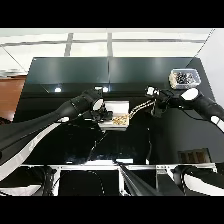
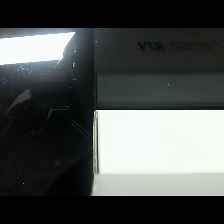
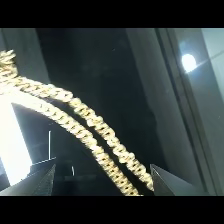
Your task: Fold the box and place the chain.
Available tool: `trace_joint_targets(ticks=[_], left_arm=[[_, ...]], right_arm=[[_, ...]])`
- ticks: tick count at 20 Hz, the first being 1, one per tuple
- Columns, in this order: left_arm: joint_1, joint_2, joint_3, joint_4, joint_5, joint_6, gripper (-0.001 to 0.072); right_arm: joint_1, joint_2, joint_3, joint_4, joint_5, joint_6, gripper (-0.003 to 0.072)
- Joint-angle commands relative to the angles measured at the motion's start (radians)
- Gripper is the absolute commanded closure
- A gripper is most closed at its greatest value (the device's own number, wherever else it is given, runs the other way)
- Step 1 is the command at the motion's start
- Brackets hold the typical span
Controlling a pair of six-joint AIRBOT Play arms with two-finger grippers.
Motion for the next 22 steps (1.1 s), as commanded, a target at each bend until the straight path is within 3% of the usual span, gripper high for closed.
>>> trace_joint_targets(ticks=[1,9,15,16,17,18,21,22], left_arm=[[0.0,0.0,0.0,0.001,0.001,0.0,0.0679],[0.0,0.0,0.0,0.0,0.001,0.0,0.0678],[0.0,0.0,0.0,0.0,0.001,0.0,0.0679],[0.0,0.0,0.0,0.0,0.001,0.0,0.0679],[0.0,0.0,0.0,0.0,0.001,0.0,0.0679],[0.0,0.0,0.0,0.0,0.001,0.0,0.0679],[0.0,0.0,0.0,0.0,0.0,0.0,0.0679],[0.0,0.0,0.0,0.0,0.001,0.0,0.0679]], right_arm=[[-0.007,-0.09,0.046,0.038,-0.01,-0.061,-0.0034],[-0.008,-0.158,0.103,0.032,-0.001,-0.023,-0.0034],[-0.008,-0.175,0.103,-0.079,0.033,0.031,-0.0034],[-0.008,-0.175,0.103,-0.079,0.034,0.031,-0.0008],[-0.008,-0.175,0.103,-0.079,0.034,0.031,0.014],[-0.008,-0.175,0.103,-0.079,0.034,0.032,0.0197],[-0.008,-0.168,0.103,-0.079,0.034,0.032,0.02],[-0.008,-0.162,0.103,-0.079,0.036,0.032,0.0335]])
